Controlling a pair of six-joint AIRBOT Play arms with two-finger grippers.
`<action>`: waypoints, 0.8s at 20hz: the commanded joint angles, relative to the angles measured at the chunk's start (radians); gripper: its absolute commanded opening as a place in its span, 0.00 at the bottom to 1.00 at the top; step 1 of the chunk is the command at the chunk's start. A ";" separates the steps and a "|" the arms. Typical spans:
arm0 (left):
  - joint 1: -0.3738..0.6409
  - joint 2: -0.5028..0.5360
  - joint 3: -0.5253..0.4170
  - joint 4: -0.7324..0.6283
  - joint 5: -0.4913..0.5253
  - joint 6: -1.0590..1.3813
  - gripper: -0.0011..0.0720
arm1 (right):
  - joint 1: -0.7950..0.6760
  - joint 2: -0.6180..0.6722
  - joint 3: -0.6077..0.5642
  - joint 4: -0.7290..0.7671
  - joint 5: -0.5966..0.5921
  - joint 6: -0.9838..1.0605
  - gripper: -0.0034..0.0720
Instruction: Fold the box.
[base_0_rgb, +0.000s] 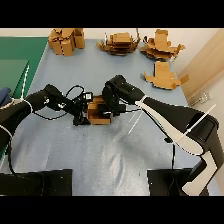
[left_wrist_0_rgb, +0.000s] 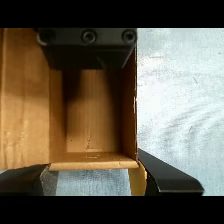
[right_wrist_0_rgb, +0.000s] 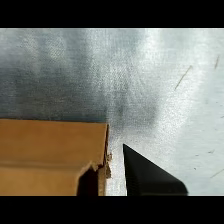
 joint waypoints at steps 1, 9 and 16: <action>0.000 0.000 0.000 0.000 -0.003 0.002 0.11 | 0.001 -0.023 0.024 0.006 -0.028 -0.003 0.44; 0.000 0.000 0.000 0.000 -0.010 0.002 0.11 | 0.031 -0.057 0.056 -0.010 -0.076 -0.020 0.05; 0.000 0.000 0.000 0.000 -0.010 0.002 0.11 | 0.028 -0.056 0.066 -0.021 -0.058 -0.028 0.17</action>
